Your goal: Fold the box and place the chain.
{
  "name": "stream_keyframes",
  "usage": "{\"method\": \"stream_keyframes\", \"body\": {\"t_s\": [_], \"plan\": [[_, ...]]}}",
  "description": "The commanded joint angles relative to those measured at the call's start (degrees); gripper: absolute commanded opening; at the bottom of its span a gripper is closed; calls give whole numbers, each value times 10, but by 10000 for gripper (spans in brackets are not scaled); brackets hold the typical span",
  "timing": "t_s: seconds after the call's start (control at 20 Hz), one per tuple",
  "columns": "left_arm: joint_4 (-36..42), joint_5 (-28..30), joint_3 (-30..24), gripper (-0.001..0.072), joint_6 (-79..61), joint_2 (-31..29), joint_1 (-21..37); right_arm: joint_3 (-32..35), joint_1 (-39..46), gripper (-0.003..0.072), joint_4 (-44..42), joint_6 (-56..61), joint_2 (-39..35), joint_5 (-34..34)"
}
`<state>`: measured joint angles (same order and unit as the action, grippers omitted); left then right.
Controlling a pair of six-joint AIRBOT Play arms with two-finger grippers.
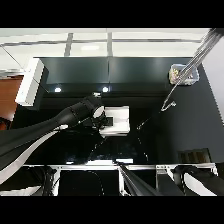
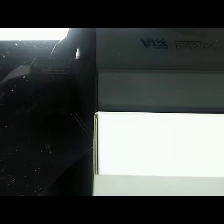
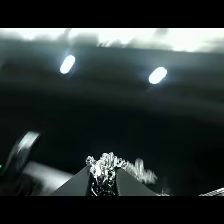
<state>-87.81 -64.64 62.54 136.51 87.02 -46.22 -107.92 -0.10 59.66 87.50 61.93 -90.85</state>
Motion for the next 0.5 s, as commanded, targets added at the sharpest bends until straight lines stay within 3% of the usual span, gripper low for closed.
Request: {"method": "stream_keyframes", "body": {"t_s": [0.0, 0.2, 0.45], "plan": [[0, 0, 0, 26, 0, 0, 0, 50, -76, 16, -73, -25, -7, -60], [0, 1, 0, 27, 0, 0, 0, 195, -161, 16, -170, -64, -7, 42], [0, 0, 0, 26, 0, 0, 0, 401, -222, 16, -178, -82, -5, 210]]}}
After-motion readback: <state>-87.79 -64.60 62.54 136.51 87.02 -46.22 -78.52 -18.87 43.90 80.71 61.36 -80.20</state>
